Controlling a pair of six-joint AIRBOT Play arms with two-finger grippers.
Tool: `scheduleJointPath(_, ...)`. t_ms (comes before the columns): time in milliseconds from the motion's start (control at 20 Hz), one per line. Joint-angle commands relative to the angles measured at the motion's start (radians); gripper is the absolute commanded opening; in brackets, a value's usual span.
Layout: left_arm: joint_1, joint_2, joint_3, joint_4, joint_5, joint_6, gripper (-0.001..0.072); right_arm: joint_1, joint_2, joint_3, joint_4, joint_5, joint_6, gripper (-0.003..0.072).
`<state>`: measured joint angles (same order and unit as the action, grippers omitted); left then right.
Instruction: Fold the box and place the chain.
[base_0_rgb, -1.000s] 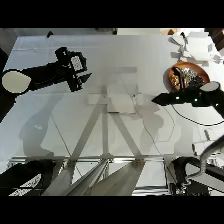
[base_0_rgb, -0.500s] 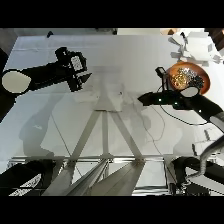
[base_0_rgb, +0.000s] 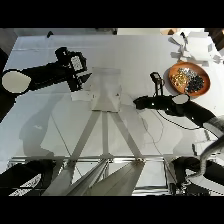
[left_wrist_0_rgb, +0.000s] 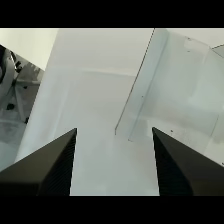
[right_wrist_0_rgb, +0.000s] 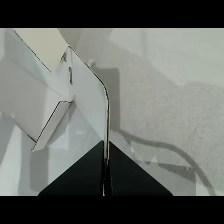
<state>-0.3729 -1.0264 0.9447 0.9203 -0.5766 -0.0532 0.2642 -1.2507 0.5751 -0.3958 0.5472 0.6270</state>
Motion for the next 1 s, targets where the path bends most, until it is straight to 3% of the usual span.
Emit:
scheduleJointPath(0,-0.001,0.0,0.001,0.0,0.0,0.0,0.0531,0.005,0.001,-0.002,0.0,0.016,0.0,0.0008)
scheduleJointPath(550,-0.001,0.0,0.001,-0.001,0.0,0.0,0.0532,0.005,0.001,-0.002,0.0,0.016,0.0,0.0009)
scheduleJointPath(800,-0.001,0.0,0.001,-0.163,-0.034,0.0,0.0532,0.005,0.001,-0.002,0.0,0.017,0.0,0.0009)
scheduleJointPath(950,0.0,0.0,0.001,-0.172,-0.039,0.0,0.0532,0.005,0.001,-0.002,0.0,0.016,0.0,0.0009)
